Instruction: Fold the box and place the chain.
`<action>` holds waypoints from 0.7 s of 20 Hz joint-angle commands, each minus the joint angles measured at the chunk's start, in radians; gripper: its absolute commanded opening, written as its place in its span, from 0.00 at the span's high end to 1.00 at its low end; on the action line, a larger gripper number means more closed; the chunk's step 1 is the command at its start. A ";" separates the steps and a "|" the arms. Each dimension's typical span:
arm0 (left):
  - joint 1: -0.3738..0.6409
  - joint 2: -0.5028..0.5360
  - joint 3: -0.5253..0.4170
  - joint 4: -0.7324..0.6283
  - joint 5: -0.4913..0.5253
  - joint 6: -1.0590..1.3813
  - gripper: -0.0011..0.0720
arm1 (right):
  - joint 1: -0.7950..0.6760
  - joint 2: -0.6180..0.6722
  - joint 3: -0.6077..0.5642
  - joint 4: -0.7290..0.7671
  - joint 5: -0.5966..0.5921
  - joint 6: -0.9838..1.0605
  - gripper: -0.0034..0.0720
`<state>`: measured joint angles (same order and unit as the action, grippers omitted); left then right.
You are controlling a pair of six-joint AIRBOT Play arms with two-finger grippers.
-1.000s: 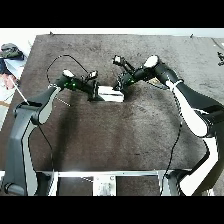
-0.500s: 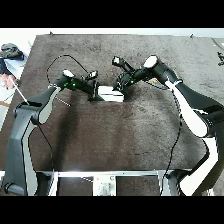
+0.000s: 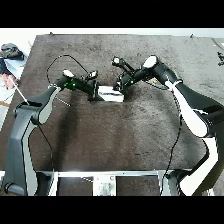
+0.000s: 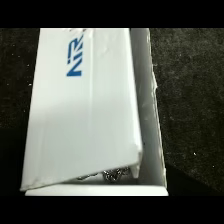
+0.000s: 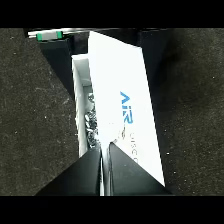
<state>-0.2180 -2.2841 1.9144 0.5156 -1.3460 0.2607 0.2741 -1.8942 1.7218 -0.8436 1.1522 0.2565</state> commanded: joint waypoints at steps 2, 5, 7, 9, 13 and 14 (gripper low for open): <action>0.001 0.000 0.000 0.000 0.000 -0.002 0.36 | 0.001 0.000 0.000 -0.003 0.038 0.002 0.91; 0.001 0.000 0.000 0.000 0.000 -0.002 0.36 | 0.006 0.000 -0.001 -0.021 0.039 0.002 0.91; 0.001 0.000 0.000 0.000 0.000 -0.002 0.36 | 0.018 -0.003 -0.001 -0.045 0.038 0.002 0.91; 0.001 0.000 0.000 0.000 0.000 -0.002 0.36 | 0.033 -0.010 -0.001 -0.079 0.039 0.002 0.91; 0.001 0.000 0.000 0.000 0.000 -0.002 0.36 | 0.037 -0.012 -0.001 -0.088 0.042 0.028 0.72; 0.001 0.000 0.000 0.000 0.000 -0.002 0.36 | 0.037 -0.012 -0.001 -0.092 0.052 0.027 0.72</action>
<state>-0.2184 -2.2841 1.9144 0.5156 -1.3464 0.2577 0.3061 -1.9045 1.7206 -0.9173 1.1954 0.2726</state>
